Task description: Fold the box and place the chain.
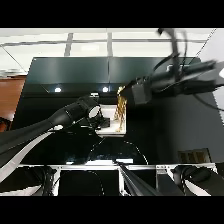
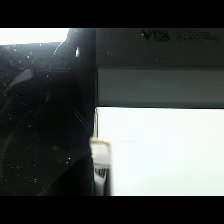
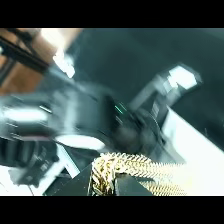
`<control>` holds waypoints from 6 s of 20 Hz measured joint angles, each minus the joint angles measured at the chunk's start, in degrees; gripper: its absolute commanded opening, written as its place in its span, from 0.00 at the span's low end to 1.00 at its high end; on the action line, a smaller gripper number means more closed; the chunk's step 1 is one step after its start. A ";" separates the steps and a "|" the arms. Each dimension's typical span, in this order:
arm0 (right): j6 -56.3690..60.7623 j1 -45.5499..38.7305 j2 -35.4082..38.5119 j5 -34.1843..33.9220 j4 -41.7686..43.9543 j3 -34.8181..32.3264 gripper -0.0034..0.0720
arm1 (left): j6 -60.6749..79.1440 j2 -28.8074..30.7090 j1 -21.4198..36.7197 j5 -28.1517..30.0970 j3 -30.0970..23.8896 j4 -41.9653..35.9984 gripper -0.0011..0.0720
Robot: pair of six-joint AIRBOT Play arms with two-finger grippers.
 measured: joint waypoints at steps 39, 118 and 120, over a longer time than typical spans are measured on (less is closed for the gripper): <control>5.99 -5.66 -1.16 -4.26 -17.22 -21.90 0.59 | 19.98 35.82 19.10 -3.41 -17.25 8.31 0.86; 7.67 -5.66 -1.22 -13.81 -17.90 -21.92 0.59 | 150.55 10.88 19.50 19.69 -25.97 -59.30 0.96; 7.69 -5.66 -1.22 -13.81 -17.90 -21.90 0.59 | 149.44 10.43 19.17 19.56 -25.46 -58.64 0.96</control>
